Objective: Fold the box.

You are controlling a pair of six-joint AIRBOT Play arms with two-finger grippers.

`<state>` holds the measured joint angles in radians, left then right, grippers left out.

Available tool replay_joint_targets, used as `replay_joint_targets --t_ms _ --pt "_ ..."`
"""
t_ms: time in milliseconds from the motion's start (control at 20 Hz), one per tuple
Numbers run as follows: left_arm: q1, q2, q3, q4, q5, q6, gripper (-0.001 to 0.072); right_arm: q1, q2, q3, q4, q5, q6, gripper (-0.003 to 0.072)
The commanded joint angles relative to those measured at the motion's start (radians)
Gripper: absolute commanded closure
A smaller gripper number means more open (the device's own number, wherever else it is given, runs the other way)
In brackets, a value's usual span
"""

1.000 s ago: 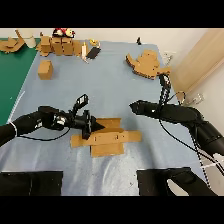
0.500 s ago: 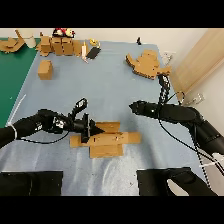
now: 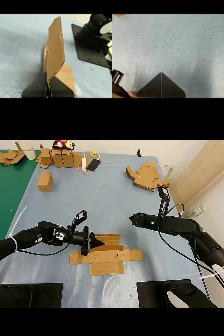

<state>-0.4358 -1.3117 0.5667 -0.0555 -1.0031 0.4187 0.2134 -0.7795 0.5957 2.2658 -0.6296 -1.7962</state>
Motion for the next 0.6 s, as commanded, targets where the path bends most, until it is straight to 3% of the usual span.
replay_joint_targets --t_ms 0,300,550 --pt "-0.001 -0.026 -0.001 0.011 0.008 0.000 0.0696 0.000 0.000 0.001 -0.001 0.000 0.000 0.0683" --pt "-0.038 -0.002 0.000 0.111 0.011 0.056 0.0696 0.000 0.000 0.001 -0.003 0.000 0.000 0.0682" --pt "-0.069 0.011 -0.001 0.108 0.087 0.085 0.0697 0.001 0.000 0.001 -0.003 0.000 0.000 0.0682"
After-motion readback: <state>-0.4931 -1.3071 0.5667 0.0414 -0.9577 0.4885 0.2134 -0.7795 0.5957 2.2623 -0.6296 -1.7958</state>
